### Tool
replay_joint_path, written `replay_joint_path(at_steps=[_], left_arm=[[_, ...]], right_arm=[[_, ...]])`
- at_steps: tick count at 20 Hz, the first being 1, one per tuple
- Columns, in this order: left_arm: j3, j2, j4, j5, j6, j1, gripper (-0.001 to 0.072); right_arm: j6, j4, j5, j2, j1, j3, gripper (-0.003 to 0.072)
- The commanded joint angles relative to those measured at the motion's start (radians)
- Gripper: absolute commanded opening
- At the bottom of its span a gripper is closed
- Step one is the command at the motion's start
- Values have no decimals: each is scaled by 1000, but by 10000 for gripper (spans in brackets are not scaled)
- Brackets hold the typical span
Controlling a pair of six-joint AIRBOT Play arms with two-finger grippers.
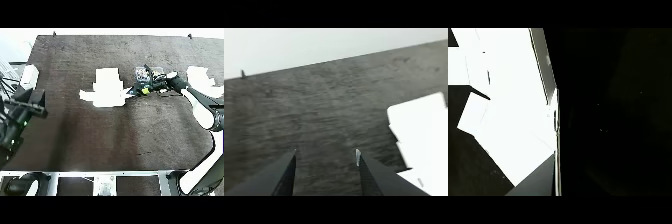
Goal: Fold the box and place the chain.
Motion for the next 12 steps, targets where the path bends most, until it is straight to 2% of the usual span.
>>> replay_joint_path(at_steps=[1,3,5,9,10,12], left_arm=[[196,-262,-4,-108,-160,0,438],[317,-442,16,-193,-227,0,438],[437,-615,98,-290,-341,0,438],[712,-944,436,-557,-680,0,437],[779,-1017,491,-615,-723,0,436],[847,-1089,492,-664,-727,0,436]], right_arm=[[17,1,-6,0,1,1,12],[40,0,-5,1,1,1,11],[49,0,-5,5,6,-2,11],[47,0,-70,63,18,-64,11],[47,0,-69,65,18,-68,11],[48,-16,-69,65,18,-71,11]])
